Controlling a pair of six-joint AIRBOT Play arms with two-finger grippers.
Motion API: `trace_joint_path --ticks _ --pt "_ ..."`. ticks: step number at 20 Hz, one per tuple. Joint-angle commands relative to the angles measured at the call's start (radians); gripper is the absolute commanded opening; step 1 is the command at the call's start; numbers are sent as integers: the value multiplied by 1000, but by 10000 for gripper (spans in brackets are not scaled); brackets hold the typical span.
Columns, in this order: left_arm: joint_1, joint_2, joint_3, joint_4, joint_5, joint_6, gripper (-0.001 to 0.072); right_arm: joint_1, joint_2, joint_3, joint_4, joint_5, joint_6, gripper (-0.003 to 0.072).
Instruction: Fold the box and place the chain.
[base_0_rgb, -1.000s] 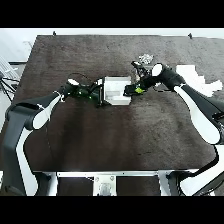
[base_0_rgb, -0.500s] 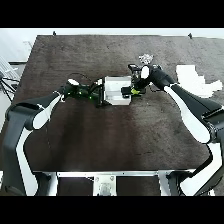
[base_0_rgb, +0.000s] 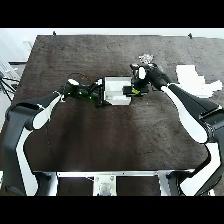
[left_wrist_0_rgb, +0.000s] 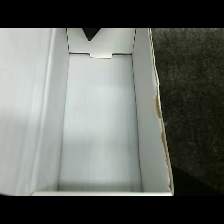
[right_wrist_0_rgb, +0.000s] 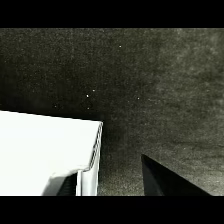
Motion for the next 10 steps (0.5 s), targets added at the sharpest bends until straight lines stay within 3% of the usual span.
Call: trace_joint_path --ticks 1,5,7,10 --pt "1 0 0 1 1 0 414 14 -8 9 -14 3 33 446" --pt "1 0 0 1 1 0 414 40 -31 49 -14 5 34 435" --pt "1 0 0 1 1 1 415 48 -35 58 -14 10 34 355" --pt "1 0 0 1 1 1 414 48 -36 60 -15 56 34 330"
